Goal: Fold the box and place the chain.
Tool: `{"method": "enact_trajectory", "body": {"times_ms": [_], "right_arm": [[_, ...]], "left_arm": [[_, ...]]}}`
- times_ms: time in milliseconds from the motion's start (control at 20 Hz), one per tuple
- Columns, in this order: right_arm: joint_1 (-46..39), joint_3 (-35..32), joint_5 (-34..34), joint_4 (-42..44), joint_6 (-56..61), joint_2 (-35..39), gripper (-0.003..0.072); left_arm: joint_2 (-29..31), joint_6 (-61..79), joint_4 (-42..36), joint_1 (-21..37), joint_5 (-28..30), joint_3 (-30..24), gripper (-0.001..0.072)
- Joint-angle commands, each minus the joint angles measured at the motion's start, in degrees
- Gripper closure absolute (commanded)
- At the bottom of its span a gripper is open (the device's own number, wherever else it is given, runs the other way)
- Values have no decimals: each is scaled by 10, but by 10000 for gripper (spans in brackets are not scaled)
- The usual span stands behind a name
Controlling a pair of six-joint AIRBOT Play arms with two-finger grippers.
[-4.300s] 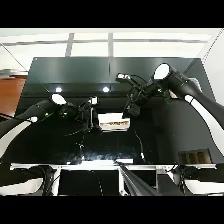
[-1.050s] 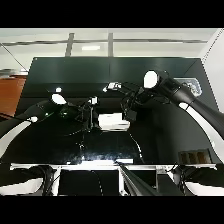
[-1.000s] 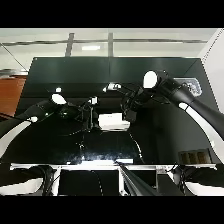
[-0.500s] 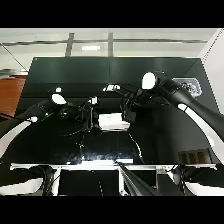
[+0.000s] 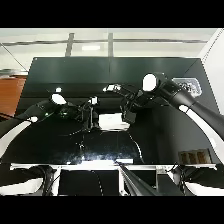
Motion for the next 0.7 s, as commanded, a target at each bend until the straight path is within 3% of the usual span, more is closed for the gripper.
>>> {"method": "enact_trajectory", "body": {"times_ms": [0, 100, 150, 200, 300, 450, 650], "right_arm": [[-18, 10, 10, 1, 40, 31, 392], [-55, 10, 41, 18, 94, 49, 394], [-82, 8, 76, 47, 128, 51, 482], [-107, -5, 103, 87, 153, 51, 662], [-150, -63, 107, 188, 161, 51, 657], [-161, -155, 5, 304, 160, 50, 657], [-114, -190, -68, 377, 160, 20, 658]], "left_arm": [[0, 0, 0, 0, 0, 0, 223], [0, 0, 0, 0, 0, 0, 223], [-1, 0, 0, 0, 0, 0, 223], [-1, 0, 0, 0, 0, 0, 223], [-1, 0, 0, 0, 0, 0, 223], [-1, 0, 0, 0, 0, 0, 223], [-1, 0, 0, 0, 1, 0, 223]]}}
